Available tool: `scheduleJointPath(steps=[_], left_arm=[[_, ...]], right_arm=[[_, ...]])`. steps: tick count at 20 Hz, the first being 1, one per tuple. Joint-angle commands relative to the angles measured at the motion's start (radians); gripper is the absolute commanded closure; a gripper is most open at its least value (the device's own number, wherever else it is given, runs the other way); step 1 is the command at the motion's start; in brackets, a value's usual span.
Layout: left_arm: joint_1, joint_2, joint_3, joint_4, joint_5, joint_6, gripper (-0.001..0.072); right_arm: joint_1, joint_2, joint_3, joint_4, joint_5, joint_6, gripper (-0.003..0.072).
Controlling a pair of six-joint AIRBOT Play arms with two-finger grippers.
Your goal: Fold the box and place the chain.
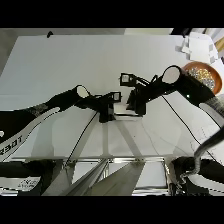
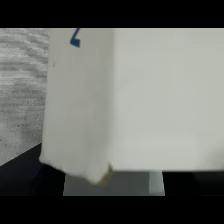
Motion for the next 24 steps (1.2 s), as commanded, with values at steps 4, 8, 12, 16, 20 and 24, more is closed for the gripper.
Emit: scheduleJointPath(steps=[4, 8, 12, 16, 20, 24], left_arm=[[0.001, 0.000, 0.000, 0.000, 0.001, 0.000, 0.0693], [0.001, 0.000, 0.000, 0.000, 0.001, 0.000, 0.0693], [0.001, 0.000, 0.000, 0.000, 0.000, 0.000, 0.0693], [0.001, 0.000, 0.000, 0.000, 0.000, 0.000, 0.0693], [0.001, 0.000, 0.000, 0.000, 0.000, 0.000, 0.0693], [0.001, 0.000, 0.000, 0.000, 0.000, 0.000, 0.0693]], right_arm=[[0.022, 0.001, -0.014, -0.041, -0.021, 0.009, 0.0529], [0.039, 0.001, -0.029, -0.045, -0.023, 0.034, 0.0543], [0.047, 0.001, -0.033, -0.048, -0.063, 0.035, 0.0589], [0.047, 0.005, -0.033, -0.049, -0.080, 0.035, 0.0589], [0.047, 0.026, -0.033, -0.077, -0.085, 0.035, 0.0592], [0.047, 0.028, -0.033, -0.097, -0.096, 0.039, 0.0637]])
